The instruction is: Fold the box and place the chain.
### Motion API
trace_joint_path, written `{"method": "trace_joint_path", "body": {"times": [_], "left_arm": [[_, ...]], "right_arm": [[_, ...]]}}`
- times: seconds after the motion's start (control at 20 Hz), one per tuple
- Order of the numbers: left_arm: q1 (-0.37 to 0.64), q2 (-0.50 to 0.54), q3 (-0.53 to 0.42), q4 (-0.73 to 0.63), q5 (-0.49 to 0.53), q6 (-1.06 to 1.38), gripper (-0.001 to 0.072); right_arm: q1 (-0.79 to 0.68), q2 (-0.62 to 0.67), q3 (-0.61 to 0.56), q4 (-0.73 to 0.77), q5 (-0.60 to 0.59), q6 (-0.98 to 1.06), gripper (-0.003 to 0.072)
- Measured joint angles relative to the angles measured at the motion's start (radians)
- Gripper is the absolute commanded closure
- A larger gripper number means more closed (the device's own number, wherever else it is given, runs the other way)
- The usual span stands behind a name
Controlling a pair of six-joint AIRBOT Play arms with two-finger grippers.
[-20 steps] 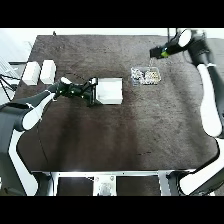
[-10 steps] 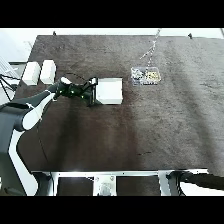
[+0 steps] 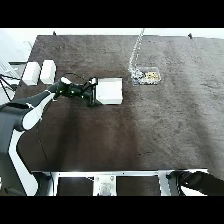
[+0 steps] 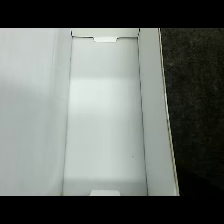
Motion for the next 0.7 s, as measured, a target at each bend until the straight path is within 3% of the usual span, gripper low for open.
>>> {"method": "trace_joint_path", "body": {"times": [0.35,0.7], "left_arm": [[0.0,0.0,0.0,0.0,0.0,0.0,0.0178],[0.0,0.0,0.0,0.0,0.0,0.0,0.0178]], "right_arm": [[0.126,0.006,-0.162,0.006,-0.005,0.015,0.0679],[0.155,0.005,-0.47,0.019,-0.297,0.048,0.0678]]}}
